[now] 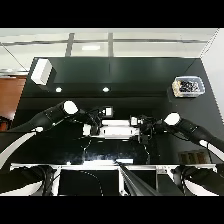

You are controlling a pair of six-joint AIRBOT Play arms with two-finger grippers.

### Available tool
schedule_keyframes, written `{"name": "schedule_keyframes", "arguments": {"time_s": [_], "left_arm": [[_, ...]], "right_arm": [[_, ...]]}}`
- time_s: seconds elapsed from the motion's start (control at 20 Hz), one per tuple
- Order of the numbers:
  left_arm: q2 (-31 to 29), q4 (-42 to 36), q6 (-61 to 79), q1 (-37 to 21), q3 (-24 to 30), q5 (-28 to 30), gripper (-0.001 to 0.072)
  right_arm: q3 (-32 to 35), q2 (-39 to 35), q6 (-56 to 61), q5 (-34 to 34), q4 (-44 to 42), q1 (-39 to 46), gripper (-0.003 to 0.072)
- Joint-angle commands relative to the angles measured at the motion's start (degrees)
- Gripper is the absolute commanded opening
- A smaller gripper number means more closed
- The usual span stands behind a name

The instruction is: Fold the box and place the chain.

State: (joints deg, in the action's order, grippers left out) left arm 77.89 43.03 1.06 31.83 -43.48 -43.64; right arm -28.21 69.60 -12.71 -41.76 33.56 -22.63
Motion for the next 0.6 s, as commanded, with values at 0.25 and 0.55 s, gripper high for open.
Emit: {"name": "schedule_keyframes", "arguments": {"time_s": [0.25, 0.55], "left_arm": [[-5.81, 10.21, -11.19, -0.28, -1.20, -4.26, 0.0430], [-17.84, 27.23, -42.27, -0.26, -1.25, -20.24, 0.0346]], "right_arm": [[0.02, 0.00, 0.02, -0.48, 0.76, 0.00, 0.0424], [0.02, 0.02, 0.04, -0.42, 0.98, 0.00, 0.0424]]}}
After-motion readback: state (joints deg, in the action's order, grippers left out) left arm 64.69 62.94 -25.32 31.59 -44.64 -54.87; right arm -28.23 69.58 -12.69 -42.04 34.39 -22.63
